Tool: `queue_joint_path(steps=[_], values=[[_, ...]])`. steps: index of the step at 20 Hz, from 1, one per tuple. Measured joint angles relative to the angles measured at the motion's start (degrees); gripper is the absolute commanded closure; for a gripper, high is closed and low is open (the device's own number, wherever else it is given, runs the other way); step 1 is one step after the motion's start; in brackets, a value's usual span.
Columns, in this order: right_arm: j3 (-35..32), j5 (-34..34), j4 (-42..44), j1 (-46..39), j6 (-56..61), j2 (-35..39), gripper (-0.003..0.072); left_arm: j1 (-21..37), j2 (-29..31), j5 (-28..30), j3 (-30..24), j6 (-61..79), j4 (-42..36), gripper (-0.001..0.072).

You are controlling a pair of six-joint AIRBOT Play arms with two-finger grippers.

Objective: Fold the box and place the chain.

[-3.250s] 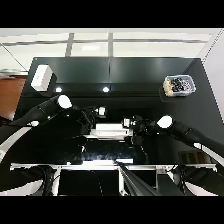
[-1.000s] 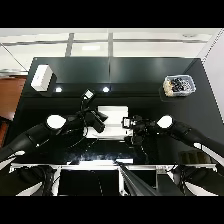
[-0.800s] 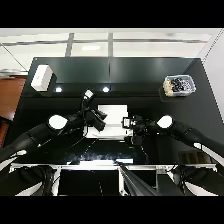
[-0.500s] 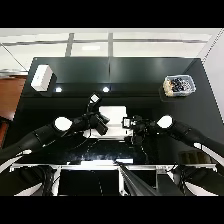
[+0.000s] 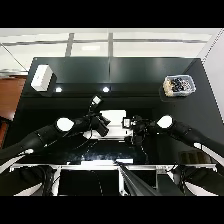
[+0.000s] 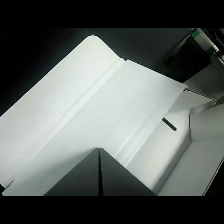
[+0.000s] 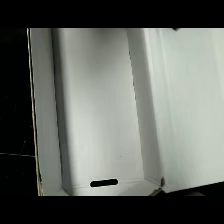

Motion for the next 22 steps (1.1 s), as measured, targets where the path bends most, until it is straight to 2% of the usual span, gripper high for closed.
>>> queue_joint_path(steps=[5, 8, 10, 11, 12, 15, 18, 22], values=[[0.0, -0.13, 0.09, 0.0, -0.02, 0.0, 0.0132, 1.77, 3.82, -2.08, 0.28, 0.15, 4.5, 0.0681], [0.0, -0.13, 0.07, 0.0, -0.02, 0.0, 0.0132, 5.62, 9.03, -6.91, 0.35, 0.11, 7.67, 0.0657], [0.0, -0.13, 0.07, 0.0, 0.0, 0.0, 0.0132, 9.49, 12.83, -11.93, 0.35, -0.33, 10.45, 0.0442], [0.0, -0.13, 0.07, 0.0, 0.0, 0.0, 0.0132, 11.8, 14.49, -14.62, 0.35, -1.01, 12.02, 0.024], [0.0, -0.13, 0.07, 0.0, 0.0, 0.0, 0.0132, 14.53, 16.22, -17.9, 0.35, -1.86, 13.49, -0.0003], [0.0, -0.11, 0.07, 0.0, 0.0, 0.0, 0.0132, 21.94, 19.19, -26.56, 0.35, -4.02, 17.7, 0.0], [0.0, -0.11, 0.07, 0.0, 0.0, 0.0, 0.0132, 25.27, 20.0, -33.73, 0.28, -0.55, 22.93, 0.0001], [0.0, -0.09, 0.07, 0.0, 0.0, 0.0, 0.0132, 24.48, 19.1, -35.45, 0.28, 8.57, 25.62, 0.0012]])
